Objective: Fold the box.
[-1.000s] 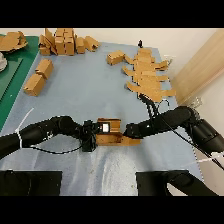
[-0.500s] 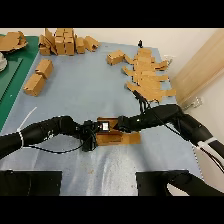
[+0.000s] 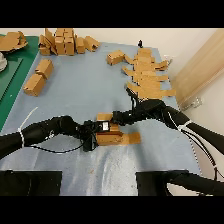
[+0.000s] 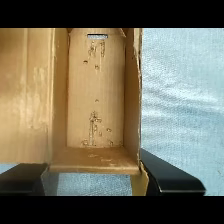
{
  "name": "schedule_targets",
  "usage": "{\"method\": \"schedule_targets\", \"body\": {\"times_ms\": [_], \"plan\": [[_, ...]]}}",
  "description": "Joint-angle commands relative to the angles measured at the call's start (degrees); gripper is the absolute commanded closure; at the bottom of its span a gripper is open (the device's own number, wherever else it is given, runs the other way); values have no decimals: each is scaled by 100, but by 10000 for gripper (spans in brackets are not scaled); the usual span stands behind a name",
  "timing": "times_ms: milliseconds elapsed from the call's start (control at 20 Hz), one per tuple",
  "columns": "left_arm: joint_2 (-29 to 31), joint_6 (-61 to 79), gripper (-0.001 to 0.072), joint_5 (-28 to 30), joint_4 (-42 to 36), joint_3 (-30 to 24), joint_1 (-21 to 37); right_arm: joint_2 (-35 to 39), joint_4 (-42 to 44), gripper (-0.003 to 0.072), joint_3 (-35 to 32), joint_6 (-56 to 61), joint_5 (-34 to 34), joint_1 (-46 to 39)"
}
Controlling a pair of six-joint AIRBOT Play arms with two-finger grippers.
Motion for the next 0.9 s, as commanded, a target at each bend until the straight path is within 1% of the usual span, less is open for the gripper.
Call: {"method": "schedule_targets", "body": {"times_ms": [0, 300, 500, 700, 850], "plan": [[-4, 9, 241, 13, 4, -2, -2, -267, -232, 685, 24, -181, 70, -33], [-4, 9, 241, 13, 2, -2, -2, -308, -398, 685, 22, -518, 162, -17], [-2, 9, 241, 13, 2, -2, -2, -310, -446, 685, 22, -627, 417, -17], [-4, 9, 241, 13, 2, -2, -2, -315, -514, 685, 13, -796, 466, -17], [-4, 9, 241, 13, 2, -2, -2, -313, -584, 685, -133, -798, 678, -22]]}}
